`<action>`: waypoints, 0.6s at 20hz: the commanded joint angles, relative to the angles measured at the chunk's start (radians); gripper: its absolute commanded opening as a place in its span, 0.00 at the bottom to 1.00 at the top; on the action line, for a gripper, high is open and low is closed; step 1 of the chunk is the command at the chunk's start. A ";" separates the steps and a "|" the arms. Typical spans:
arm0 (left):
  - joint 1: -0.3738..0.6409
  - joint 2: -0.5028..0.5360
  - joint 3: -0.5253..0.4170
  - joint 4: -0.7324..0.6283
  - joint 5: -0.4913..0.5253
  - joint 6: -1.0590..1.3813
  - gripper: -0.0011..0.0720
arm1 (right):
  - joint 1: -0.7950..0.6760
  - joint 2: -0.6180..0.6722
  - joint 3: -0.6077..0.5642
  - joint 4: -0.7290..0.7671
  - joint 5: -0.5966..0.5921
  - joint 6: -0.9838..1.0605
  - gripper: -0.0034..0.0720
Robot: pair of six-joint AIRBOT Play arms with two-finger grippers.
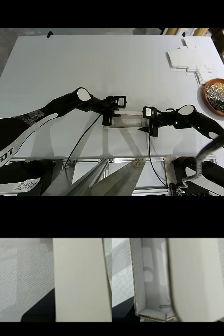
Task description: Fold the box and place the chain.
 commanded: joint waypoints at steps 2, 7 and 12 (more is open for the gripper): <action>0.000 0.001 0.001 0.000 0.000 0.000 0.03 | 0.001 0.001 -0.001 0.000 0.001 0.000 0.58; 0.000 0.001 0.001 0.000 0.000 0.000 0.03 | 0.001 0.001 -0.001 0.000 0.001 0.000 0.58; 0.001 0.027 0.001 0.001 -0.003 0.000 0.66 | 0.001 0.001 -0.001 0.000 0.001 0.000 0.58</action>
